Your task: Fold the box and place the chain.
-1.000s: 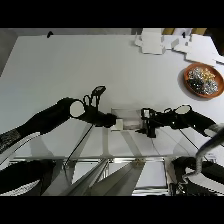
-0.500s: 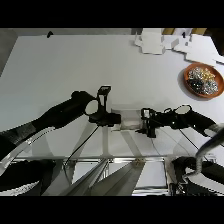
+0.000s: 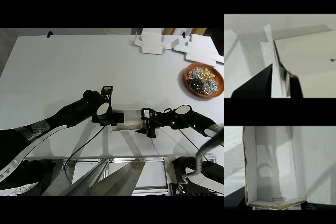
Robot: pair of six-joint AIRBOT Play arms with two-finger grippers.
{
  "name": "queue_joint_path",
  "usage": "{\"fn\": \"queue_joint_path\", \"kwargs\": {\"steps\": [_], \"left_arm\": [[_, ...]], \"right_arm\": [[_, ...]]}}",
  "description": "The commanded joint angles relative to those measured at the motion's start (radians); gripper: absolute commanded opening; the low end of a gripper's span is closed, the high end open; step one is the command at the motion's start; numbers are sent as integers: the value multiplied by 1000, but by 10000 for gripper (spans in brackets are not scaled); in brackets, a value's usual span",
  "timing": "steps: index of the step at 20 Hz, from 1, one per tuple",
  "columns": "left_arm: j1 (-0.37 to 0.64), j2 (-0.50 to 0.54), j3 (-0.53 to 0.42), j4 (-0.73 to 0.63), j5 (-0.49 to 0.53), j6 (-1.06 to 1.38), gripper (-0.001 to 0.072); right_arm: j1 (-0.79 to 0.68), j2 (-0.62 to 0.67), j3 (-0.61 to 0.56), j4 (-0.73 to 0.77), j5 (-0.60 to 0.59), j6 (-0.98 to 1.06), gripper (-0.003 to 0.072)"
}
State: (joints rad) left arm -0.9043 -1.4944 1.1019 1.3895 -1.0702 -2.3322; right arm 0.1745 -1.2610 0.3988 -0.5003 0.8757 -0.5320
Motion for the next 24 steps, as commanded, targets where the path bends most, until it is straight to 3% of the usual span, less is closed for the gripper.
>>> {"fn": "queue_joint_path", "kwargs": {"steps": [1,7,11,14,15,17,19,23,24], "left_arm": [[-8,-30,6,18,-14,-33,229],[-21,-73,16,32,-3,-76,206],[-33,-119,95,56,-52,-75,203],[-33,-132,98,60,-91,-74,200],[-32,-135,98,59,-100,-74,185],[-34,-137,98,53,-101,-75,71],[-34,-137,98,41,-102,-76,3],[-34,-136,98,40,-117,-76,4],[-34,-135,98,40,-117,-76,58]], "right_arm": [[1,0,0,0,0,0,466],[1,0,0,0,0,0,466],[1,0,0,0,0,0,466],[1,0,0,0,0,0,466],[1,0,0,0,0,0,466],[1,0,0,0,0,0,466],[1,0,0,0,0,0,466],[1,0,0,0,0,0,466],[1,0,0,0,0,0,466]]}}
